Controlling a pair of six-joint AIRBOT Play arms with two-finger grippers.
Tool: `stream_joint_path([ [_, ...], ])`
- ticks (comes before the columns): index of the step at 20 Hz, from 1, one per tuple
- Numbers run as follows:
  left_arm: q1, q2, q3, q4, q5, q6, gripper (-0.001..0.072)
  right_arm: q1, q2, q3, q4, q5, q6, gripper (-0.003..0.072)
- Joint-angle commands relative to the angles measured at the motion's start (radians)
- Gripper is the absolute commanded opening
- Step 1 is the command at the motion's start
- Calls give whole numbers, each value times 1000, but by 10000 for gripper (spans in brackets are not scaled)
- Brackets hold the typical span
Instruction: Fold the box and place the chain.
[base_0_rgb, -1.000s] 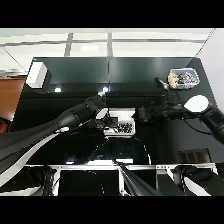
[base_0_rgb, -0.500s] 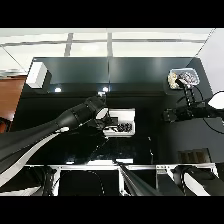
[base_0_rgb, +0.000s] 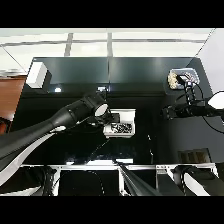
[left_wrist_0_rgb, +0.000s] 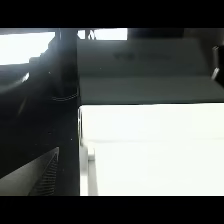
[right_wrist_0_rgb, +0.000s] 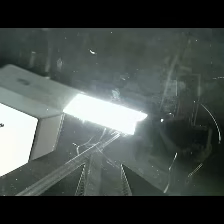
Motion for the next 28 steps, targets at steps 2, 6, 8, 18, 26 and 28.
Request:
stream_joint_path([
  [2,10,104,17,127,-93,116,568,1,1,1,-3,2,-2,269],
  [6,177,209,-75,146,-141,230,568,1,1,1,-3,3,-2,268],
  [8,298,242,-128,31,-93,365,568,1,1,1,-3,2,-2,268],
  [18,439,130,-316,-561,19,1944,715,1,1,1,-4,-14,2,269],
  [26,432,89,-320,-546,89,2187,715,1,1,1,-4,-87,2,268],
  [28,431,89,-320,-635,66,2168,715,1,1,1,-3,-85,2,268],
])
